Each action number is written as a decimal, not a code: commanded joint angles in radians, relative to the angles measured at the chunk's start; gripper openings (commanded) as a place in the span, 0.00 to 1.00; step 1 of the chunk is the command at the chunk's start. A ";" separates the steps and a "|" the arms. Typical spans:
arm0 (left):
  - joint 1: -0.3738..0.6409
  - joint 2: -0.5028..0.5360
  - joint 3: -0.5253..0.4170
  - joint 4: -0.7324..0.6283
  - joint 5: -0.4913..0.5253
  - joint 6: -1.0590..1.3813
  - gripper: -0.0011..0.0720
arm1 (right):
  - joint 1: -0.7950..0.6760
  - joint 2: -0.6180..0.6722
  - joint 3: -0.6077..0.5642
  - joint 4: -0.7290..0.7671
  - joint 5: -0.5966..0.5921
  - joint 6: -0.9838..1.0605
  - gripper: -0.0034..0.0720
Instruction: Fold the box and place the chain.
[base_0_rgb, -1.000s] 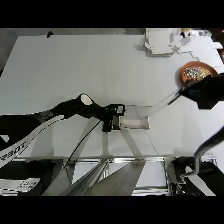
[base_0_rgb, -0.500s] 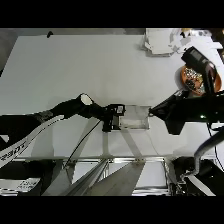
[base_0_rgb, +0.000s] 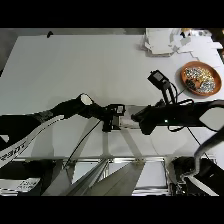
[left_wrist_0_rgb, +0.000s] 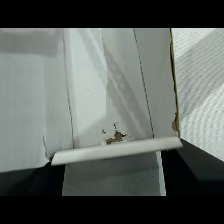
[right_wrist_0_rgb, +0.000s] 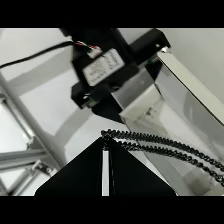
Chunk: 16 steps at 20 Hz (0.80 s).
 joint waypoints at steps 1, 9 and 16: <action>0.000 0.001 0.001 0.000 0.000 0.000 0.13 | 0.008 -0.013 -0.118 0.000 -0.158 0.005 0.07; 0.000 0.001 0.001 0.000 0.000 0.000 0.13 | 0.034 -0.178 -0.166 -0.013 -0.211 -0.037 0.08; 0.000 0.001 0.001 0.000 0.000 0.000 0.13 | 0.049 -0.083 -0.067 -0.077 -0.118 -0.036 0.28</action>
